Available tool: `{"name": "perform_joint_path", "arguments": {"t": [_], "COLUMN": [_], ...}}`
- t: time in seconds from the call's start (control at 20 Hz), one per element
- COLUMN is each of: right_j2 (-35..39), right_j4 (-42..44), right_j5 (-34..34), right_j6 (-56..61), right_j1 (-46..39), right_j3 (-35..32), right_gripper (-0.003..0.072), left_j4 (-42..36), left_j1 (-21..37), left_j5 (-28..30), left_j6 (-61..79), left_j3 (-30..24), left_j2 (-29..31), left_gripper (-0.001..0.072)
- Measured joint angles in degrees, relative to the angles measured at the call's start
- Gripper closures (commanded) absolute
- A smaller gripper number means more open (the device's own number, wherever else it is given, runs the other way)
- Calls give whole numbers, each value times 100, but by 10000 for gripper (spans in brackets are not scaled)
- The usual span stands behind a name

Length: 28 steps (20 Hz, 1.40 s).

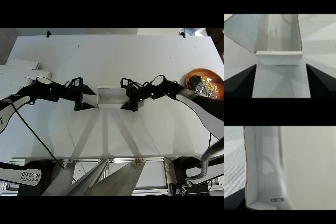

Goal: Fold the box and place the chain.

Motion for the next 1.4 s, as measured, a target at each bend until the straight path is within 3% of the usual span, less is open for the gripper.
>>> {"name": "perform_joint_path", "arguments": {"t": [0.6,1.05,1.4], "right_j2": [0,0,0], "right_j4": [-2,2,2], "right_j5": [0,0,0], "right_j6": [-2,4,2], "right_j1": [0,0,-2], "right_j3": [0,0,0], "right_gripper": [213,213,213], "left_j4": [-341,229,33], "left_j1": [-223,-186,-131], "left_j5": [118,474,192], "left_j6": [44,-227,-245], "left_j3": [33,50,372], "left_j2": [-157,-28,-39], "left_gripper": [2,2,3]}}
